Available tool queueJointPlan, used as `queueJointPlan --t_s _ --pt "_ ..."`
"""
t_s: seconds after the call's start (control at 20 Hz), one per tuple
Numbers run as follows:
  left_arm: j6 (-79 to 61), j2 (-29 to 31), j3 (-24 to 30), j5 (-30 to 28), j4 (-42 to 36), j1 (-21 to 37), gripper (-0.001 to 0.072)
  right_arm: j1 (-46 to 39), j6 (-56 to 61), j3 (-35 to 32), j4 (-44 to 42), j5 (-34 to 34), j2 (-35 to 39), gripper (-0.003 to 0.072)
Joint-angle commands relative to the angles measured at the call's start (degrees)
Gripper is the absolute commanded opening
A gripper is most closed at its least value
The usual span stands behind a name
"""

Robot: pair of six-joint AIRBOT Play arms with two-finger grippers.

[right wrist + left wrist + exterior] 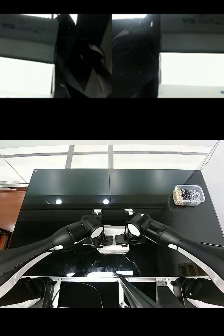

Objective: Fold the box and place the chain.

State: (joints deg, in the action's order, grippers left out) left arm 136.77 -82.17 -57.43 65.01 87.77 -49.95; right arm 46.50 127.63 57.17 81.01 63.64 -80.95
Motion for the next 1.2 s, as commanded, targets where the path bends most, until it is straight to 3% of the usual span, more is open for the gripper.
queueJointPlan --t_s 0.0,0.3,0.5,0.6,0.85,0.9,0.95,1.15 --pt "0.0 -0.02 -0.07 0.0 0.04 0.07 0.0026 0.02 2.49 0.07 0.31 0.17 -0.59 0.0347" --pt "-0.02 -0.02 -0.07 0.0 0.07 0.07 0.0025 0.04 2.89 0.09 0.02 -0.09 -2.16 0.0347" --pt "0.0 -0.02 -0.07 0.0 0.04 0.07 0.0026 0.04 2.86 0.07 -0.26 -1.64 -2.38 0.0082" --pt "-0.02 -0.02 -0.07 0.0 0.04 0.07 0.0025 0.04 2.86 0.09 -1.33 -2.51 -2.93 0.001" --pt "-0.02 -0.02 -0.07 0.0 0.04 0.07 0.0025 0.0 2.82 0.09 -1.88 -2.82 -3.21 0.0027" --pt "-0.02 -0.02 -0.07 0.0 0.04 0.07 0.0025 0.0 2.82 0.09 -1.88 -2.82 -3.19 0.0155" --pt "0.0 -0.02 -0.04 0.0 0.04 0.07 0.0025 0.0 2.84 0.09 -1.9 -2.82 -3.19 0.0195" --pt "-0.02 -0.02 -0.07 0.0 0.07 0.07 0.0025 -0.02 2.64 0.09 -1.88 -2.16 -3.17 0.0184"
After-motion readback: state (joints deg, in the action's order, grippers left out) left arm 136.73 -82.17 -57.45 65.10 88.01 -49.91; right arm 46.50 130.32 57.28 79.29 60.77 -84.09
